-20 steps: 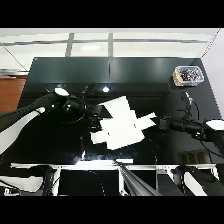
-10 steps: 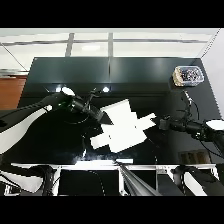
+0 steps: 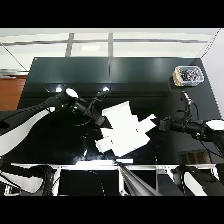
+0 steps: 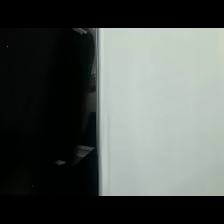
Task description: Fold the box and place the chain.
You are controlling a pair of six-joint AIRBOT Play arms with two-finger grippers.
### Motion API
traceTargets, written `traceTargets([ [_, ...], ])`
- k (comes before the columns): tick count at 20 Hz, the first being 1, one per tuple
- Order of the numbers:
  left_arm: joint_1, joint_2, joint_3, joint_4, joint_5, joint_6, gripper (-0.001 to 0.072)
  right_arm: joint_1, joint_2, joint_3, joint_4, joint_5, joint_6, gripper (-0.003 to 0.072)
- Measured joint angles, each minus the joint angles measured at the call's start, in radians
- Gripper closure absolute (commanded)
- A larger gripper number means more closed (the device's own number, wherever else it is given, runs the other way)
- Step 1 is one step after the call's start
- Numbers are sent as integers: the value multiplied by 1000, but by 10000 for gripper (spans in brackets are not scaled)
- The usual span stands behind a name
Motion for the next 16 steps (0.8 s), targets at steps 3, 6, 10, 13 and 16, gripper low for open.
traceTargets([
  [3, -6, 6, 1, 18, 16, 10, 685, -1, 0, 12, -26, 2, 0, 58],
  [6, -10, 44, 2, 72, 46, 12, 686, -1, 1, 86, -133, 42, 0, 58],
  [10, -39, 148, 0, 174, 146, 47, 685, 2, 2, 219, -249, 104, -17, 58],
  [13, -81, 206, -1, 220, 246, 230, 684, 31, 2, 254, -277, 126, -73, 59],
  [16, -111, 219, -2, 257, 350, 385, 683, 96, 2, 246, -292, 109, -145, 59],
])
